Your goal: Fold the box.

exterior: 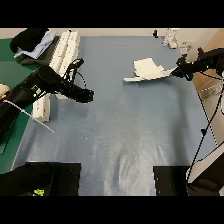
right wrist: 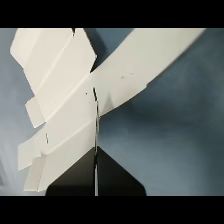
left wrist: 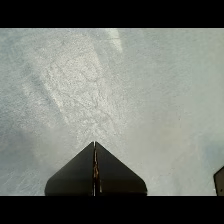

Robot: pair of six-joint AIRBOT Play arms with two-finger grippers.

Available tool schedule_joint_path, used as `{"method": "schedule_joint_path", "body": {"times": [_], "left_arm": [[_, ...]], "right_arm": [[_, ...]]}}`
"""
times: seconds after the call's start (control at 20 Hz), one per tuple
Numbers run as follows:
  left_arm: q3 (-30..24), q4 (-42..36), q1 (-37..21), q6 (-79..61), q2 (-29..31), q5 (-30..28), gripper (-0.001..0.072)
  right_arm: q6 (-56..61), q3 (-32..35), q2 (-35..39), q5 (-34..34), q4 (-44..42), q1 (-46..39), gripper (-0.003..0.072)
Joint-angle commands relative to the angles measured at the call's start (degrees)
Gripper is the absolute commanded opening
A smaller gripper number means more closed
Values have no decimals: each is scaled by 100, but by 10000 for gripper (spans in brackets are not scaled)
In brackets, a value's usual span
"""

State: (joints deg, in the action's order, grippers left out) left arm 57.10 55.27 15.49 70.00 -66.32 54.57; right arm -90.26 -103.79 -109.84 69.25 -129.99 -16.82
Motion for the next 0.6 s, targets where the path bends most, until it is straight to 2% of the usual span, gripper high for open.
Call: {"method": "schedule_joint_path", "body": {"times": [0.0, 0.3, 0.45, 0.55], "left_arm": [[0, 0, 2, 0, -4, 0, 13], [2, 0, 2, -2, -4, -177, 13], [2, -9, 2, 0, -4, -201, 12], [2, -4, 2, -2, -4, -210, 13]], "right_arm": [[76, 1320, 1104, -92, 380, 439, -3], [514, 4752, 3915, -1375, 520, 1373, -2], [931, 6100, 4946, -1823, 579, 1768, -2], [1099, 6706, 5346, -1991, 588, 1974, -1]]}}
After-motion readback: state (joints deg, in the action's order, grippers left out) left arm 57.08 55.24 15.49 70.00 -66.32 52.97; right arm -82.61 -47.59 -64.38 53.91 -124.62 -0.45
